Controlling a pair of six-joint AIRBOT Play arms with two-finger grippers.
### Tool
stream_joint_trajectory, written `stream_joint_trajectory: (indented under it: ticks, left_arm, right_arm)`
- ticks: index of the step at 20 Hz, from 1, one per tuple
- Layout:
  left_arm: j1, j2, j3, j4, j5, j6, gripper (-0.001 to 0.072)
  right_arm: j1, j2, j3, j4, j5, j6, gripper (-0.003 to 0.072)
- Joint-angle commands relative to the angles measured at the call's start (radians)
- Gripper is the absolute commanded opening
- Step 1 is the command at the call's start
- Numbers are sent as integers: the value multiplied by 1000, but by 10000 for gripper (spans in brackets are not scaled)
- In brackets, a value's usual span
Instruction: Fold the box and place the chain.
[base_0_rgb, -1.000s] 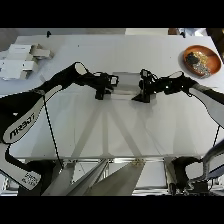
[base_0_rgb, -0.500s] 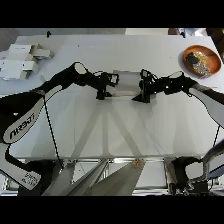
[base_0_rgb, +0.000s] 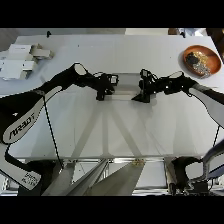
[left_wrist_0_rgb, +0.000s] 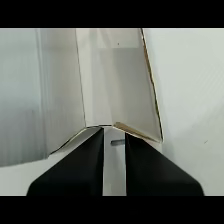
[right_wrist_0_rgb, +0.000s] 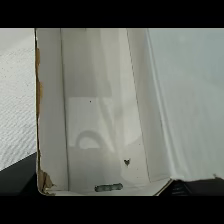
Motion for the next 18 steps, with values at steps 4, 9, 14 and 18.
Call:
stream_joint_trajectory:
  ticks: [4,9,14,18]
  left_arm:
    - [56,103,0,-1,-10,0,136]
    - [163,232,-32,-5,-150,-7,132]
    - [274,253,-64,-4,-238,-491,7]
    - [291,237,-145,21,-209,-811,5]
  right_arm:
    - [1,1,0,-3,0,-1,597]
    - [1,1,0,-3,0,-1,597]
    - [1,1,0,-3,0,-1,597]
    - [1,1,0,-3,0,-1,597]
